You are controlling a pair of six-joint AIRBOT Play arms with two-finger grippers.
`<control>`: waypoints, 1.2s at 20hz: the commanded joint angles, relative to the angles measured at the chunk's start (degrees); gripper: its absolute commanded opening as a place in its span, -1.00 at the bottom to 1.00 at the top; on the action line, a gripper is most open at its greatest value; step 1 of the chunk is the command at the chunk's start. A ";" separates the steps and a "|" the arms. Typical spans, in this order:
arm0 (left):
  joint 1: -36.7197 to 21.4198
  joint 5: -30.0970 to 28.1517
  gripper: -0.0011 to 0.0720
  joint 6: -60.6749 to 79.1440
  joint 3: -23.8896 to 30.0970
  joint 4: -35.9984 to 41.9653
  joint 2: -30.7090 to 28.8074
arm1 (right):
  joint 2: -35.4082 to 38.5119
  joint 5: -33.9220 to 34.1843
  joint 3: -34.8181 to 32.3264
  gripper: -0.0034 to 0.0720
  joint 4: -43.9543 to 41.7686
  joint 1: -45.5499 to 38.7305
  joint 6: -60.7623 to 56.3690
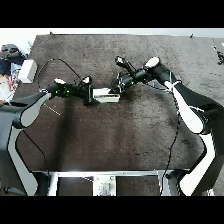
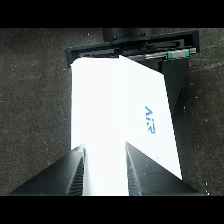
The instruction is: Fold the box and place the chain.
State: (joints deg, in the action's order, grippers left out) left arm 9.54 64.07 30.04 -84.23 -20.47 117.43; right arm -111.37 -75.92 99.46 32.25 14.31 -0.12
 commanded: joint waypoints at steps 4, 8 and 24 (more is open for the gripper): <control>-0.07 0.00 -0.02 0.00 -0.04 -0.02 0.04 | 3.91 3.91 -3.15 -0.22 1.68 0.26 -0.02; -0.07 0.00 -0.02 0.00 -0.04 -0.02 0.02 | 4.92 11.50 -7.32 -0.22 2.58 0.13 2.32; -0.07 0.00 -0.02 0.00 -0.04 -0.02 0.04 | 4.90 16.79 -10.08 0.06 1.49 3.37 7.13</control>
